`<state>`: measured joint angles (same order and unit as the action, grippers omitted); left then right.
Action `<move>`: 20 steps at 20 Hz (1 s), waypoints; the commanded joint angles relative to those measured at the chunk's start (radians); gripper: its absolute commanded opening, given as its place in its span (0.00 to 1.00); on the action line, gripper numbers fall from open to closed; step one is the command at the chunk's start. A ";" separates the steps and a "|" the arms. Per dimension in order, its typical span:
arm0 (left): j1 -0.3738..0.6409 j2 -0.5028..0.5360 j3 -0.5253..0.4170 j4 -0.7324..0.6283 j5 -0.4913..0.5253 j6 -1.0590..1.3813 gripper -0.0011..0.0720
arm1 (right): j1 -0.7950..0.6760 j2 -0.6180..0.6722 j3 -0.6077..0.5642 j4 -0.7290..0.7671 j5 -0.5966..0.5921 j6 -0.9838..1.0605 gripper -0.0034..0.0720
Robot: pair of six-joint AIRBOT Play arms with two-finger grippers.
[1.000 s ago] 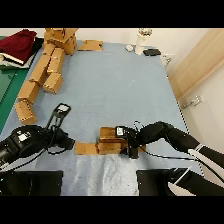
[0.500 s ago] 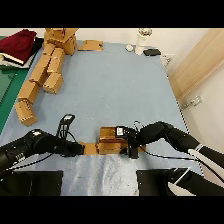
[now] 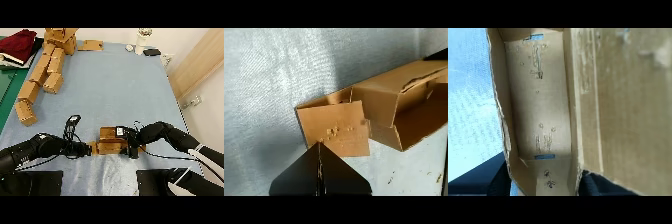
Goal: Fold the box.
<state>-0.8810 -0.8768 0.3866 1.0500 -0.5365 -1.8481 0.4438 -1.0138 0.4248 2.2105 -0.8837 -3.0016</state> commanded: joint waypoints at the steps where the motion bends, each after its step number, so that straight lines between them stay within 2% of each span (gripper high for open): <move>1: -0.011 0.012 0.005 -0.019 0.018 0.000 0.03 | 0.001 0.001 0.000 0.000 0.000 0.000 0.58; 4: 0.005 0.052 0.014 0.013 -0.033 -0.002 0.03 | 0.000 0.001 0.000 0.000 0.000 0.000 0.58; 7: 0.072 0.082 0.014 0.071 -0.151 -0.033 0.03 | 0.000 0.001 0.000 0.000 0.000 0.000 0.58; 9: 0.106 0.082 0.014 0.100 -0.180 -0.054 0.03 | 0.000 0.001 0.000 0.000 0.000 0.000 0.58; 12: 0.107 0.052 0.014 0.087 -0.146 -0.051 0.03 | 0.001 0.001 0.000 0.000 0.000 0.000 0.58; 20: 0.026 -0.061 0.014 0.008 -0.035 -0.007 0.03 | 0.000 0.001 0.000 0.000 0.000 0.000 0.58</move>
<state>-0.8368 -0.9085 0.4000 1.0813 -0.6052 -1.8668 0.4438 -1.0134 0.4248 2.2105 -0.8837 -3.0013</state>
